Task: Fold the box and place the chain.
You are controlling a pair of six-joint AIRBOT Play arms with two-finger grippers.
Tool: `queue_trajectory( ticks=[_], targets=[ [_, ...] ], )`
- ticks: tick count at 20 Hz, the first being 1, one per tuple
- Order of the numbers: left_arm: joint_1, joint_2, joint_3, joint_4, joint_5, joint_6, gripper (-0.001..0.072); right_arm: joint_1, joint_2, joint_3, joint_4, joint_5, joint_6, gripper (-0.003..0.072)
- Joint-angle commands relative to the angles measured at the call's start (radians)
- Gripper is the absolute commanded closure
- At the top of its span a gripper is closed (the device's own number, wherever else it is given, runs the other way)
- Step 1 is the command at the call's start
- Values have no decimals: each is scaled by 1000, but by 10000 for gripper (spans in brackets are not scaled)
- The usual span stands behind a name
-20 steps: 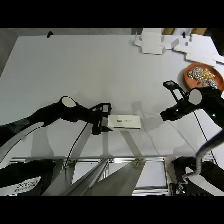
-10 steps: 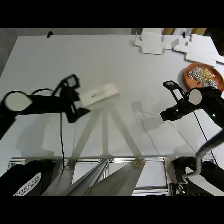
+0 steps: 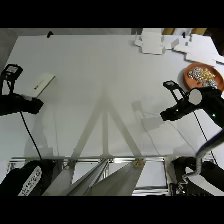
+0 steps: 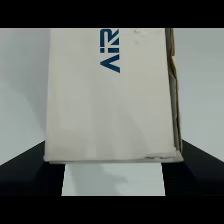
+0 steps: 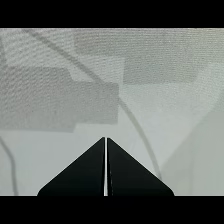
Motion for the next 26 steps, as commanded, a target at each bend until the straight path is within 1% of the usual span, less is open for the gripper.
queue_trajectory(
  ticks=[1,2,3,5,8,9,12,13,18,20,23,26],
  targets=[
    [109,-99,-1,29,-71,-56,546,0,-1,0,0,0,0,664],
    [125,-134,-1,29,-94,-56,472,0,-1,0,0,0,0,664],
    [137,-171,-1,27,-112,-61,366,0,-1,0,0,0,0,664],
    [143,-232,-1,27,-120,-109,358,0,-1,0,0,0,0,664],
    [141,-295,-1,8,-120,-143,356,0,-1,0,0,0,0,664],
    [141,-308,-1,9,-122,-146,334,0,-1,0,0,0,0,664],
    [141,-331,-2,9,-149,-150,76,0,-1,0,0,0,0,664],
    [141,-333,-2,9,-159,-161,15,0,-1,0,0,0,0,664],
    [141,-325,-2,9,-187,-197,14,0,-1,0,0,0,0,664],
    [137,-298,-2,7,-197,-197,15,0,-1,0,0,0,0,664],
    [137,-216,-2,-18,-200,-197,16,0,-1,0,0,0,0,664],
    [137,-101,-2,-22,-198,-197,16,0,-1,0,0,0,0,664]
  ],
)
